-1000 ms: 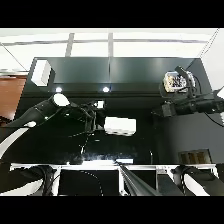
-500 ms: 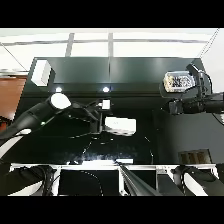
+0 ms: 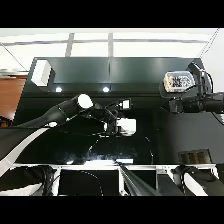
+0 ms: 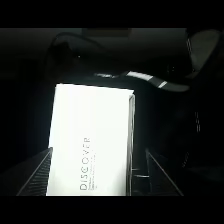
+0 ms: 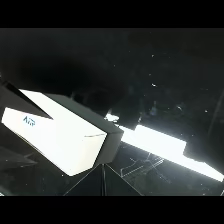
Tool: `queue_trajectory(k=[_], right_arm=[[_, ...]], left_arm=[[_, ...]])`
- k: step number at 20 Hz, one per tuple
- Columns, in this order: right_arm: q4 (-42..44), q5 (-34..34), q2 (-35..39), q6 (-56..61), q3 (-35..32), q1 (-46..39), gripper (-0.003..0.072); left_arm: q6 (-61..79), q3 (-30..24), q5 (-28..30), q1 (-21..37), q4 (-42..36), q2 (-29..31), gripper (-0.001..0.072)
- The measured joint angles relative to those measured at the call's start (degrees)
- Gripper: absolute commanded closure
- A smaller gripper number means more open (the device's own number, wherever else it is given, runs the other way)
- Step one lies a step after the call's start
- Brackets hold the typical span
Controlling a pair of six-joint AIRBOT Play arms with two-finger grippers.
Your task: Fold the box and place the chain.
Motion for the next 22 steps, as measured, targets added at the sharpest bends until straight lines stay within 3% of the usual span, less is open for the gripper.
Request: queue_trajectory(k=[22], right_arm=[[0.2,-3.1,0.0,-1.2,-3.3,0.0,0.068]], left_arm=[[-2.5,3.0,-1.7,-0.2,0.4,-1.7,0.0017]])
